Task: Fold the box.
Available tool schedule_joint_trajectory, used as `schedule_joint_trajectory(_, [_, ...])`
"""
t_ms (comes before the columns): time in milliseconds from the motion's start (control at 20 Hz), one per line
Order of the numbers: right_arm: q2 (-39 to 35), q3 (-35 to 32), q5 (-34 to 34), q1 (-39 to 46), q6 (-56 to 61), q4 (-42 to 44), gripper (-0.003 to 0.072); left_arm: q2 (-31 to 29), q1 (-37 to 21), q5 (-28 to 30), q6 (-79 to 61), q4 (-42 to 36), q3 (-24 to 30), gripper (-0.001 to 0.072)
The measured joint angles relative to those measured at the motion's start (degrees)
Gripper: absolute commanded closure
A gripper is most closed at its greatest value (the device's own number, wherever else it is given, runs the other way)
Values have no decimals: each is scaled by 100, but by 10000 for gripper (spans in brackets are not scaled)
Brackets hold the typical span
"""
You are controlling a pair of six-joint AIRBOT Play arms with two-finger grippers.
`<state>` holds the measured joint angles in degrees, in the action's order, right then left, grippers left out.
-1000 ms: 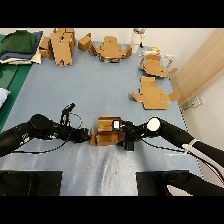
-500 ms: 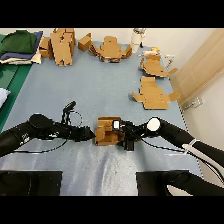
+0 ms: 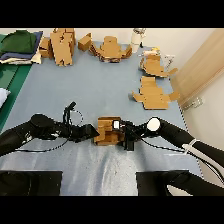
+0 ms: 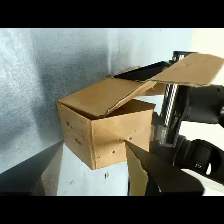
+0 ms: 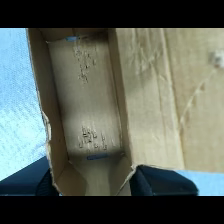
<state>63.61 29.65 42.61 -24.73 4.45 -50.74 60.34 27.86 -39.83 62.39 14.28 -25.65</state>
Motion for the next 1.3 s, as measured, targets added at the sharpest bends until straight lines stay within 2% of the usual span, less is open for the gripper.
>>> schedule_joint_trajectory(150, [0, 0, 0, 0, 0, 0, 185, 68, 120, -31, 155, 264, -98, 116])
schedule_joint_trajectory(500, [-2, 0, 0, 0, 0, 0, 185, 120, 1156, 494, 2800, 2750, -739, 116])
schedule_joint_trajectory(650, [0, 0, 0, 0, 0, 0, 185, 199, 1410, 649, 3786, 3591, -1003, 116])
schedule_joint_trajectory(800, [0, 0, 0, 0, 0, 0, 185, 407, 1593, 682, 4428, 4092, -1294, 116])
schedule_joint_trajectory(1050, [0, 0, 0, 0, 0, 0, 185, 935, 1987, 391, 5252, 4756, -1843, 118])
schedule_joint_trajectory(1150, [0, 0, 2, 0, 0, 0, 185, 1043, 2170, 254, 5777, 5184, -1980, 247])
schedule_joint_trajectory(1300, [0, 0, 2, 0, 0, 0, 185, 1119, 2406, 35, 6391, 5770, -2085, 247])
